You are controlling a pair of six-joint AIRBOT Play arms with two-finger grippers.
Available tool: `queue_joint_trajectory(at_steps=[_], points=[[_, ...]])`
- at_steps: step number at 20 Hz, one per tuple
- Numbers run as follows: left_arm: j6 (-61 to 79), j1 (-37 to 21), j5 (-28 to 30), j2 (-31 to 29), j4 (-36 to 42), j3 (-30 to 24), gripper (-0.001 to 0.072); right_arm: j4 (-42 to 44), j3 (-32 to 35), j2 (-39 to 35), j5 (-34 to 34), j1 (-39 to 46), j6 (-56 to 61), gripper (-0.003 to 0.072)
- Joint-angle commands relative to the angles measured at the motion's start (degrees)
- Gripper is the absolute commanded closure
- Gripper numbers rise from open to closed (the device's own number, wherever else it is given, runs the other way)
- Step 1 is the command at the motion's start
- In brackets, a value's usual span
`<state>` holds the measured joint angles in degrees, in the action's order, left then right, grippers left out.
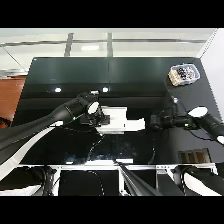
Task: Fold the box and place the chain.
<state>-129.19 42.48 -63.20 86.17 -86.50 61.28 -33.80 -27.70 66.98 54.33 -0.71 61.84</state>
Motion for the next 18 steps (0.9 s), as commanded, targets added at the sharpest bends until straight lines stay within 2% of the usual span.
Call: queue_joint_trajectory(at_steps=[1,3,6,7,8,9,12,14,15,16,17,18], points=[[-0.04,-0.02,-0.04,0.04,0.22,0.04,0.0679,8.2,0.74,5.97,-2.97,-7.26,-3.23,0.0666],[-0.04,-0.02,-0.07,0.04,0.22,0.04,0.0679,14.32,-0.68,6.75,-2.16,-8.41,-9.7,0.0666],[-0.07,-0.02,-0.07,0.04,0.22,0.04,0.0679,12.41,-6.58,6.73,4.35,-8.39,-10.75,0.0664],[-0.07,-0.02,-0.07,0.04,0.22,0.04,0.0679,11.98,-8.28,6.73,5.77,-8.46,-10.67,0.0528],[-0.07,-0.02,-0.04,0.04,0.22,0.04,0.0679,12.57,-9.53,6.73,6.8,-8.46,-10.19,0.0205],[-0.07,-0.02,-0.04,0.04,0.22,0.04,0.0679,12.83,-10.38,6.73,7.21,-8.63,-9.84,0.0092],[-0.07,-0.02,-0.02,0.04,0.2,0.04,0.0679,12.52,-11.28,6.75,5.16,-11.37,-6.91,0.0093],[-0.07,-0.02,0.13,0.04,0.2,0.04,0.0679,12.31,-11.54,6.75,3.02,-13.92,-4.35,0.0221],[-0.07,-0.02,0.13,0.04,0.22,0.04,0.0679,12.02,-11.91,6.75,2.64,-14.91,-3.87,0.0226],[-0.07,-0.02,0.11,0.04,0.22,0.04,0.0679,10.23,-12.7,6.73,2.36,-15.89,-3.02,0.0336],[-0.07,-0.02,0.11,0.04,0.22,0.04,0.0679,7.34,-13.66,6.75,2.14,-16.74,-1.31,0.039],[-0.07,-0.02,0.11,0.04,0.22,0.04,0.0679,4.11,-14.64,6.73,2.01,-17.59,1.22,0.039]])
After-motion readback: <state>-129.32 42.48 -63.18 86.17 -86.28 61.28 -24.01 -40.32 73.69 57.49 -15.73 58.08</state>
